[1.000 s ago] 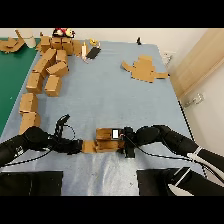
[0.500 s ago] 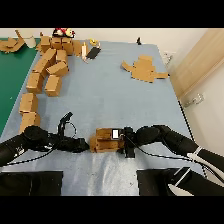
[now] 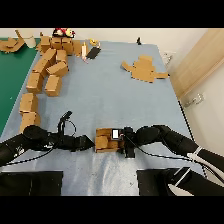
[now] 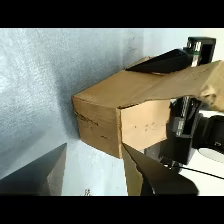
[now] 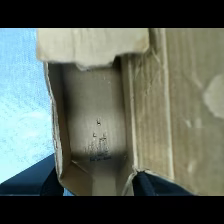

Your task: Fold the box.

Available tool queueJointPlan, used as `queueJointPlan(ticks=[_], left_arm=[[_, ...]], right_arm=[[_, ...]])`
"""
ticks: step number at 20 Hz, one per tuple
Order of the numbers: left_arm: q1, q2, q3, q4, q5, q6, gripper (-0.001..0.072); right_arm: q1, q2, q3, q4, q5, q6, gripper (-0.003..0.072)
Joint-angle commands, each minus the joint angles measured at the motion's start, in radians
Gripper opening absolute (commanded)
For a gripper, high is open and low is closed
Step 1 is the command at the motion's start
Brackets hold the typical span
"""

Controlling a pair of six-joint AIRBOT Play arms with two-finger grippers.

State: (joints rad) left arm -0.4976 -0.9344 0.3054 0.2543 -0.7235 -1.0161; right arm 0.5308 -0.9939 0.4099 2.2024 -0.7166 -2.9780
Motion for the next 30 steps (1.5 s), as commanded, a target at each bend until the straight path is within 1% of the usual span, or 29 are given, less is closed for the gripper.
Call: queueJointPlan(ticks=[1,3,5,7,9,11,13,15,16,19,23,25,30], left_arm=[[0.000,-0.001,0.004,-0.032,0.015,0.034,0.0523],[-0.003,-0.001,0.005,-0.033,0.015,0.032,0.0523],[-0.051,0.000,0.023,0.006,0.029,0.025,0.0522],[-0.140,-0.001,0.058,0.113,0.121,-0.136,0.0522],[-0.234,-0.001,0.102,0.281,0.208,-0.343,0.0521],[-0.311,-0.001,0.151,0.513,0.253,-0.610,0.0521],[-0.357,-0.001,0.198,0.769,0.226,-0.884,0.0521],[-0.389,-0.013,0.236,0.943,0.181,-1.077,0.0521],[-0.409,-0.026,0.256,0.983,0.166,-1.123,0.0521],[-0.471,-0.095,0.330,1.007,0.149,-1.172,0.0521],[-0.507,-0.202,0.430,1.117,0.037,-1.345,0.0521],[-0.531,-0.236,0.467,1.120,-0.003,-1.362,0.0522],[-0.571,-0.290,0.520,1.146,-0.071,-1.474,0.0522]], right_arm=[[0.000,0.000,0.000,0.000,0.000,0.000,0.0473],[0.000,0.000,0.000,0.000,0.000,0.000,0.0473],[0.000,0.000,0.000,0.000,0.000,0.000,0.0473],[0.000,0.000,0.000,0.000,0.000,0.000,0.0473],[0.000,0.000,0.000,0.000,0.000,0.000,0.0473],[0.000,0.000,0.000,0.000,0.000,0.000,0.0473],[0.000,0.000,0.000,0.000,0.000,0.000,0.0473],[0.000,0.000,0.000,0.000,0.000,0.000,0.0473],[0.000,0.000,0.000,0.000,0.000,0.000,0.0473],[0.000,0.000,0.000,0.000,0.000,0.000,0.0473],[0.000,0.000,0.000,0.000,0.000,0.000,0.0473],[0.000,0.000,0.000,0.000,0.000,0.000,0.0473],[0.000,0.000,0.000,0.000,0.000,0.000,0.0474]])
